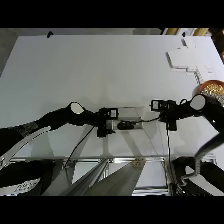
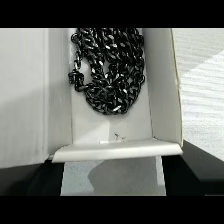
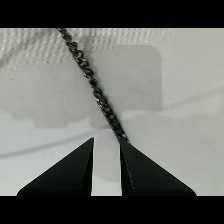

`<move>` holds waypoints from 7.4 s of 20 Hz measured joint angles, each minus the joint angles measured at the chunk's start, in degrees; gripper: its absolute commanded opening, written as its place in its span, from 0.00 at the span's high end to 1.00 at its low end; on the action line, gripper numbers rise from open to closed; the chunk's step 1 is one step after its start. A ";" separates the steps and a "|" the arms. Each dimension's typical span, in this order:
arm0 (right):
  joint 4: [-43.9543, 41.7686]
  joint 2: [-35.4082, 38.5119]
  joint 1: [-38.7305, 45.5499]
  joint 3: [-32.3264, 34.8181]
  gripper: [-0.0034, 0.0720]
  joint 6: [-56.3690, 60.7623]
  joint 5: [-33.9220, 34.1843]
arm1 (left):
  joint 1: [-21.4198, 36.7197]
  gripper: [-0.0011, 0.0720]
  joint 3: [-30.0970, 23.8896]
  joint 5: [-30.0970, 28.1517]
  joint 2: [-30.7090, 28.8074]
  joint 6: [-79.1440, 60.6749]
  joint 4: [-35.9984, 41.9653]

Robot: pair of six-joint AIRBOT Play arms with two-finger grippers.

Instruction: Fold the box and place the chain.

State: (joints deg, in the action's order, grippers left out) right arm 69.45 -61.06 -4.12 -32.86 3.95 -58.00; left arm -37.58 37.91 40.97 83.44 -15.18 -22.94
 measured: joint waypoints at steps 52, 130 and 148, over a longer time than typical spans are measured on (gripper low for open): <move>-11.74 6.10 -8.37 0.61 0.94 -11.91 -2.05 | 0.00 0.53 0.00 -0.02 0.00 -0.02 0.00; -11.19 6.32 2.36 0.61 0.73 -13.25 -1.53 | 0.00 0.53 0.00 -0.02 0.00 -0.02 0.00; -6.38 -2.93 2.38 0.61 0.72 -13.46 4.37 | 0.00 0.53 0.00 0.00 0.00 -0.02 0.02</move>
State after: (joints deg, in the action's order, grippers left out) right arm 63.07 -63.99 -1.74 -32.25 -9.52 -53.63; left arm -37.58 37.91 40.97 83.44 -15.20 -22.92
